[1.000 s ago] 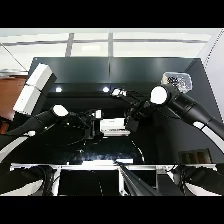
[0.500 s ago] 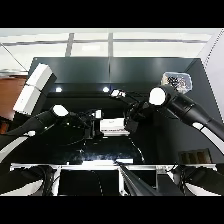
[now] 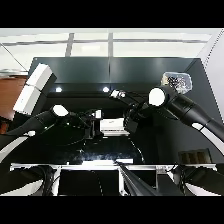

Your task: Fold the box and place the chain.

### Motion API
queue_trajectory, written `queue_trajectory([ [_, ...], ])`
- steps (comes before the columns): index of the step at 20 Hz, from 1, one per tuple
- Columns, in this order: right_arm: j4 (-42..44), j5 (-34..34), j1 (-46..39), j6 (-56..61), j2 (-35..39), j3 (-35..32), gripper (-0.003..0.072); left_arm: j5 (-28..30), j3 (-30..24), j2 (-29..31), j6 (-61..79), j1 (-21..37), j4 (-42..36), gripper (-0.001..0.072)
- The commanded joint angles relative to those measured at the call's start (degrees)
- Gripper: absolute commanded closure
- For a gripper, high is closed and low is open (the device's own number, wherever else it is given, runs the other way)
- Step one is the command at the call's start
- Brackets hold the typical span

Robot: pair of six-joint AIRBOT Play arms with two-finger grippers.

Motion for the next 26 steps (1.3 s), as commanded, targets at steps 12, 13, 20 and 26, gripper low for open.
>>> queue_trajectory([
  [12, 0.68, 1.09, 0.04, 0.7, -2.03, -0.02, 0.0554, 0.0, 0.0, -0.04, 0.0, -0.04, 0.0, 0.0286],
  [13, 0.7, 1.16, 0.02, 0.74, -2.01, 0.02, 0.0554, 0.0, 0.0, -0.04, 0.0, -0.04, 0.0, 0.0286],
  [20, 0.48, 8.04, -7.43, 7.72, 4.15, 1.53, 0.0557, 0.0, 0.0, -0.04, 0.0, -0.04, 0.0, 0.0286],
  [26, 20.98, 11.02, -19.85, 16.04, 8.37, -8.81, 0.0662, 0.0, 0.0, -0.04, 0.0, -0.04, 0.0, 0.0286],
])
